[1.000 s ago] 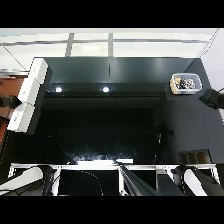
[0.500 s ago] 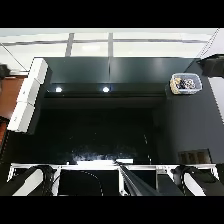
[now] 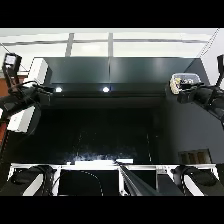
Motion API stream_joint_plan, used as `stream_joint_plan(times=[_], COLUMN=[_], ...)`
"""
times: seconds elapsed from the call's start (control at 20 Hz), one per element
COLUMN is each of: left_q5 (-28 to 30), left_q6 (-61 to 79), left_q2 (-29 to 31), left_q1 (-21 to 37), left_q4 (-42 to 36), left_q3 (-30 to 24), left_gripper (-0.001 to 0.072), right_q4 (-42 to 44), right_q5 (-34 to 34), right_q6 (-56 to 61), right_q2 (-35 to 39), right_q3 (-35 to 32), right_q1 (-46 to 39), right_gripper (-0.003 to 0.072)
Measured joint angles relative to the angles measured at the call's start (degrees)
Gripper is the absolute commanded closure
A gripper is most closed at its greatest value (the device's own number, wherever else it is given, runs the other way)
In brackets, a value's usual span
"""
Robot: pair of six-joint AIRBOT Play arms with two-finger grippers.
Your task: Fold the box and place the chain.
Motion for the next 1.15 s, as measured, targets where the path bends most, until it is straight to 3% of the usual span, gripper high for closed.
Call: stream_joint_plan(times=[0.35,1.15], left_q5=[4.6,5.0], left_q6=[-0.2,-0.2], left_q2=[0.7,0.3], left_q1=[-1.1,-1.2], left_q4=[-0.4,-0.5], left_q3=[-2.6,-2.8], left_gripper=[0.0682,0.0682], right_q4=[-0.8,-0.9], right_q5=[-2.0,-2.3], right_q6=[0.8,0.9], right_q2=[0.4,0.4], right_q3=[-2.8,-3.1], right_q1=[0.2,0.2], right_gripper=[0.0668,0.0668])
